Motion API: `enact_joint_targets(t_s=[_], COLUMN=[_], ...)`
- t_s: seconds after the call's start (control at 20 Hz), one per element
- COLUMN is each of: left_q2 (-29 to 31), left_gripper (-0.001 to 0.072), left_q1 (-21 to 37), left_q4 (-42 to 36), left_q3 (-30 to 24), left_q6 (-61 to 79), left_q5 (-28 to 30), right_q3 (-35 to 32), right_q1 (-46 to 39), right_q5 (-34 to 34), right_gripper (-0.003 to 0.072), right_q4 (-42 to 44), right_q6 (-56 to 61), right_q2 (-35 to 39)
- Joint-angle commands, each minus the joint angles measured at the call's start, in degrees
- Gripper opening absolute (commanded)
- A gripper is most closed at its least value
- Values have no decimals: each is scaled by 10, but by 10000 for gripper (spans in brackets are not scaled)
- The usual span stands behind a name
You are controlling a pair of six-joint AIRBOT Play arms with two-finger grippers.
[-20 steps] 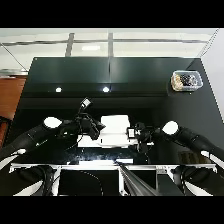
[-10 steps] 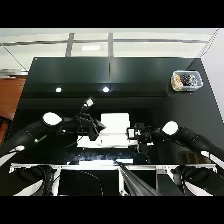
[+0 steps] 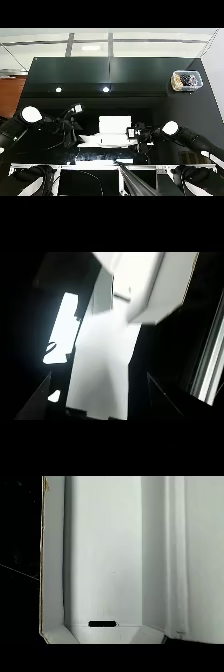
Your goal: Fold the box and place the chain.
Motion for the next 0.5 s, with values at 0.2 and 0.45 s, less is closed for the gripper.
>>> enact_joint_targets(t_s=[0.2,0.45], left_q2=[-6,-35], left_gripper=[663,594], left_q1=[-141,-154], left_q4=[1,-8], left_q3=[-30,-32], left_q6=[219,171], left_q5=[177,163], right_q3=[0,0], right_q1=[0,0], right_q5=[0,0], right_gripper=[229,229], right_q4=[0,0], right_q6=[0,0], right_q2=[0,0])
